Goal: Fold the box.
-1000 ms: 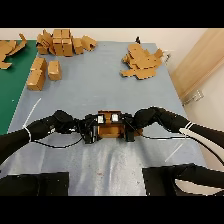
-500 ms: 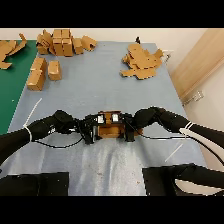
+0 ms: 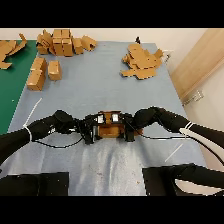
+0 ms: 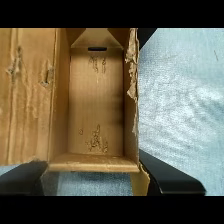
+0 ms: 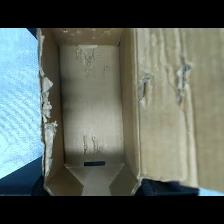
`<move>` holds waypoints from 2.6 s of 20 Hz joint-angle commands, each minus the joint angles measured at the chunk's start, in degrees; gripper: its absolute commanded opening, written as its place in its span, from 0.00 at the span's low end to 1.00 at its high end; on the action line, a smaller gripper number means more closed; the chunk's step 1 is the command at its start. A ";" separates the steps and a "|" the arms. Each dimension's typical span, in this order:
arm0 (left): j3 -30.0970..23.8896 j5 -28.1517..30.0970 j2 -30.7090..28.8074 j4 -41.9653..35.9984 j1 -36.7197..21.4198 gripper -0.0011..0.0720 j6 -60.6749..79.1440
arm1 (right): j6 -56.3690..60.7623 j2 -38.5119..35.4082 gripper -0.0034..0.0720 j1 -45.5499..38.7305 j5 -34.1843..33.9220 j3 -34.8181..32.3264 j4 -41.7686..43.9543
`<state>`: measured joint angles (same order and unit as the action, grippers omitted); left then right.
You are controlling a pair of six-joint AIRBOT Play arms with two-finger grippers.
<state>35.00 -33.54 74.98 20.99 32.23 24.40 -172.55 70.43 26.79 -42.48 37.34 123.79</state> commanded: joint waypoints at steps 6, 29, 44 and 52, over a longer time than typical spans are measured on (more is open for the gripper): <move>0.07 0.04 0.04 0.00 -0.07 0.73 0.00 | 0.02 -0.07 0.78 0.00 0.00 0.09 -0.74; 0.07 -0.02 0.04 0.00 -0.07 0.73 -0.02 | 37.81 -5.27 0.98 -10.14 -36.59 5.07 -5.81; 0.04 -0.02 -3.26 1.57 -0.31 0.73 -3.17 | 67.63 -5.27 0.98 -9.97 -36.04 5.07 2.71; -0.13 -9.97 -7.65 14.38 -3.04 0.73 -16.17 | 67.63 -5.27 0.98 -9.99 -36.06 5.07 2.69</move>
<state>34.98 -38.48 68.07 30.37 30.06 12.34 -105.01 65.21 16.75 -78.54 42.37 126.41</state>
